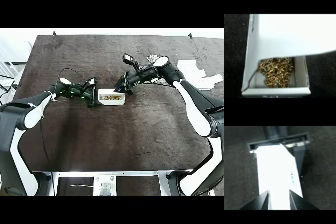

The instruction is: Fold the box and place the chain.

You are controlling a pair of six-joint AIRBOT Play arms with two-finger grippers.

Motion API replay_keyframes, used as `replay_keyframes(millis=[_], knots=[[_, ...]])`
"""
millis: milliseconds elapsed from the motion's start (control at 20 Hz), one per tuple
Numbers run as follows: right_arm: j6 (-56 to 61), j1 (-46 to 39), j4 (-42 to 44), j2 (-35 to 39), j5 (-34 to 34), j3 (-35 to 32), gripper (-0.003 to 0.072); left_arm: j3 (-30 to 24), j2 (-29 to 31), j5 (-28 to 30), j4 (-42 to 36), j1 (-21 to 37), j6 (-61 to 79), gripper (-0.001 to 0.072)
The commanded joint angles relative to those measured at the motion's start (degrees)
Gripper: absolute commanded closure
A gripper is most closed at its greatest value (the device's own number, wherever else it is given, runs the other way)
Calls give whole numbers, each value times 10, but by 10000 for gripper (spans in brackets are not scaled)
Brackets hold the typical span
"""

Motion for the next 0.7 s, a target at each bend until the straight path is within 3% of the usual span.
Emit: replay_keyframes(millis=[0,300,350,400,450,650], knots=[[1,13,-15,-1,5,1,378,0,0,0,0,0,0,373],[2,28,-33,-3,-22,1,378,0,0,0,0,0,0,373],[4,30,-42,-4,-23,1,352,0,0,0,0,0,0,373],[8,31,-56,-6,-29,0,272,0,0,0,0,0,0,373],[13,32,-66,-9,-36,1,257,0,0,0,0,0,0,373],[17,32,-67,-13,-56,1,281,0,0,0,0,0,0,373]])
